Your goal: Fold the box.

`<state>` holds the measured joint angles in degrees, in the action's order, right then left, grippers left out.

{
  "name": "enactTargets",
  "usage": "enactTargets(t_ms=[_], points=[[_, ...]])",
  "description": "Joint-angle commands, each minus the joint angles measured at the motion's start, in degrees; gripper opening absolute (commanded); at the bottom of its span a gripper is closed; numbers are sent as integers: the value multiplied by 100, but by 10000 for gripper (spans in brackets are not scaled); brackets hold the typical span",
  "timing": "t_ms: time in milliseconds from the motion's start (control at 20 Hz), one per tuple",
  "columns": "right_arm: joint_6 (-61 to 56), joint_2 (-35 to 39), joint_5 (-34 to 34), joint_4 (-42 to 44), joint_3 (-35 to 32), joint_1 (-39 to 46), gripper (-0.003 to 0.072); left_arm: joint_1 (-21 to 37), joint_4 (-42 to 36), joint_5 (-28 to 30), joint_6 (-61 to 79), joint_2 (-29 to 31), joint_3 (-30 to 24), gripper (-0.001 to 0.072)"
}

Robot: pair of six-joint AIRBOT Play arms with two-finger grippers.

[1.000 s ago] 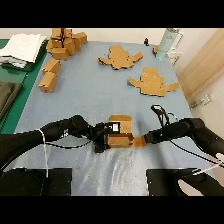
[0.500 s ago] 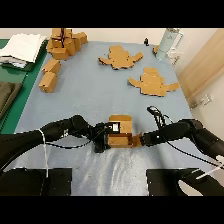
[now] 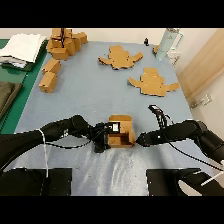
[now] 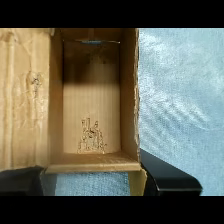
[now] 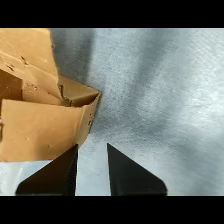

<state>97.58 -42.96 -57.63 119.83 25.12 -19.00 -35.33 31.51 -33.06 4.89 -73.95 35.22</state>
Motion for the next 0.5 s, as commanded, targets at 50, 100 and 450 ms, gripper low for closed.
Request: enactTargets(t_ms=[50,100,450], points=[[0,17,17,214,4,-4,297,0,0,0,0,2,-2,477],[-2,17,42,258,7,-4,298,0,0,0,0,2,-2,477],[-2,15,157,334,76,-4,298,0,2,0,2,2,-2,477]])
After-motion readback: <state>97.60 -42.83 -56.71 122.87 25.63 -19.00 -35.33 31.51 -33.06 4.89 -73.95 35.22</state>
